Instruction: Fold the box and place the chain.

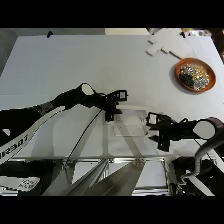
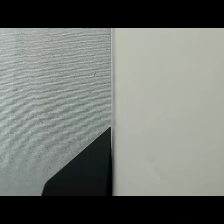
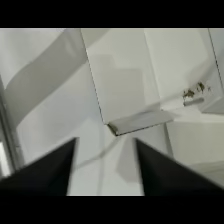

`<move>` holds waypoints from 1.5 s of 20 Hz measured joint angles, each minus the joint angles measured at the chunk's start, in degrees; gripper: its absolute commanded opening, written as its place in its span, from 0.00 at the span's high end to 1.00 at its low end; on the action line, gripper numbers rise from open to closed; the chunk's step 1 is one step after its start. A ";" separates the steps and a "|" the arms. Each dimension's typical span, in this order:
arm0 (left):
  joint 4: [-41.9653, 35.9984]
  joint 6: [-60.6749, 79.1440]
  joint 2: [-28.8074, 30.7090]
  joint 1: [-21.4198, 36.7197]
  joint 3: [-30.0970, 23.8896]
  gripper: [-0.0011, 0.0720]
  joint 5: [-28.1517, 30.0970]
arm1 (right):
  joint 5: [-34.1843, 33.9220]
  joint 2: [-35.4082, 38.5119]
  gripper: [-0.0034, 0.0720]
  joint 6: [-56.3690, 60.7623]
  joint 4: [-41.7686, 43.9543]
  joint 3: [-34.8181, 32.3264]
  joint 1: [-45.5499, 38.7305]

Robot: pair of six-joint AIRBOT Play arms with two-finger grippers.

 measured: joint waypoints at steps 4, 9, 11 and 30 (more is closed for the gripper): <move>0.00 0.00 0.00 0.00 0.00 0.97 -0.02 | -10.08 0.13 0.24 -1.33 -6.25 -3.17 6.88; -0.02 0.00 0.00 0.00 0.00 0.97 -0.02 | -20.87 0.17 0.19 -1.88 -9.75 -7.45 14.08; -0.02 0.00 0.00 0.00 0.00 0.97 -0.02 | -22.53 0.17 0.19 -1.88 -10.38 -8.48 15.10; -0.04 -0.02 0.00 0.00 0.00 0.97 0.02 | -30.62 -0.11 0.07 -1.95 -12.70 -8.52 14.82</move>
